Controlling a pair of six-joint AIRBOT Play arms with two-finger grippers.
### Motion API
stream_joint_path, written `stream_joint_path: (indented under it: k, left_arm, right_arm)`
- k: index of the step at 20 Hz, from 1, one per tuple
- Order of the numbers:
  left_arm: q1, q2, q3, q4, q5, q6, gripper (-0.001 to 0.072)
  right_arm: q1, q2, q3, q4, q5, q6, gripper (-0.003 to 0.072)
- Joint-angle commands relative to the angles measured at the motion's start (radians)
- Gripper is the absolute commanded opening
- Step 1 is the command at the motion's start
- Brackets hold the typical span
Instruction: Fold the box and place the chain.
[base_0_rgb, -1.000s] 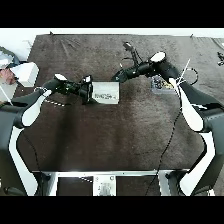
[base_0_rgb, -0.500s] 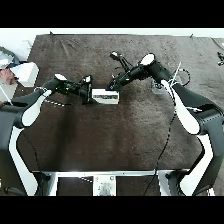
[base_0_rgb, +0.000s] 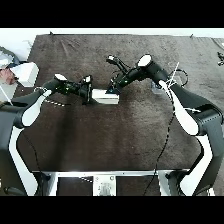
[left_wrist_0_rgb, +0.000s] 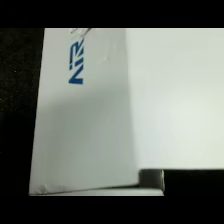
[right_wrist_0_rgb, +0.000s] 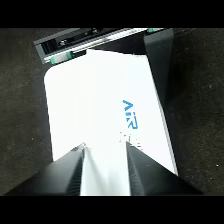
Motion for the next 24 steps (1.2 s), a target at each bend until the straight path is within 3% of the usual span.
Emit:
stream_joint_path:
  k: [1, 8, 22, 24]
  left_arm:
    - [0.000, 0.000, 0.000, 0.000, 0.000, 0.000, 0.0362]
    - [0.000, 0.000, 0.000, 0.000, 0.000, 0.000, 0.0362]
    - [0.000, 0.000, 0.000, 0.000, 0.000, 0.000, 0.0362]
    - [0.000, 0.000, 0.000, 0.000, 0.000, 0.000, 0.0362]
  right_arm:
    - [0.002, 0.000, 0.000, -0.009, 0.002, -0.048, 0.0485]
    - [0.024, -0.002, 0.000, -0.093, 0.008, -0.051, 0.0488]
    - [0.034, 0.013, 0.002, -0.119, -0.121, -0.058, 0.0487]
    - [0.034, 0.021, 0.002, -0.114, -0.123, -0.076, 0.0398]
